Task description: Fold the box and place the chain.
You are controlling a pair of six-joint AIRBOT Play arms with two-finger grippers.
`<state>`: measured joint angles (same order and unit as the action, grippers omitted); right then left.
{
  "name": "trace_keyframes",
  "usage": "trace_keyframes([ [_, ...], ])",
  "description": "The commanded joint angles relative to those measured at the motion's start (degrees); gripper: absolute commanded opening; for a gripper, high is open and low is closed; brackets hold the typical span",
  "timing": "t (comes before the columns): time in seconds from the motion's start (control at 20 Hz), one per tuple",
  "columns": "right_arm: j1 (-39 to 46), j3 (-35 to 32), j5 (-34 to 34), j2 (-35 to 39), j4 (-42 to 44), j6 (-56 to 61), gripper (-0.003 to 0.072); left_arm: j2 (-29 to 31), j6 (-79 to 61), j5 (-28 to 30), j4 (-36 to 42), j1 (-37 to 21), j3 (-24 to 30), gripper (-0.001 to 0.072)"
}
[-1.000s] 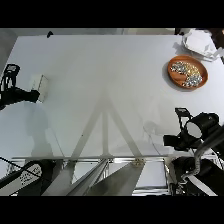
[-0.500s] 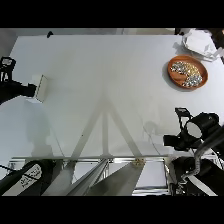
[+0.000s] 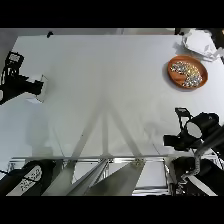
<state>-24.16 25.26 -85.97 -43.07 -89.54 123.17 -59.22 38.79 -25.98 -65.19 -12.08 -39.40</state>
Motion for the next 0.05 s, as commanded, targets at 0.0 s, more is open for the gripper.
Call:
trace_keyframes([
  [0.0,0.0,0.0,0.0,0.0,0.0,0.0,0.0013,0.1,0.1,-0.2,0.0,0.7,0.0,0.07],
])
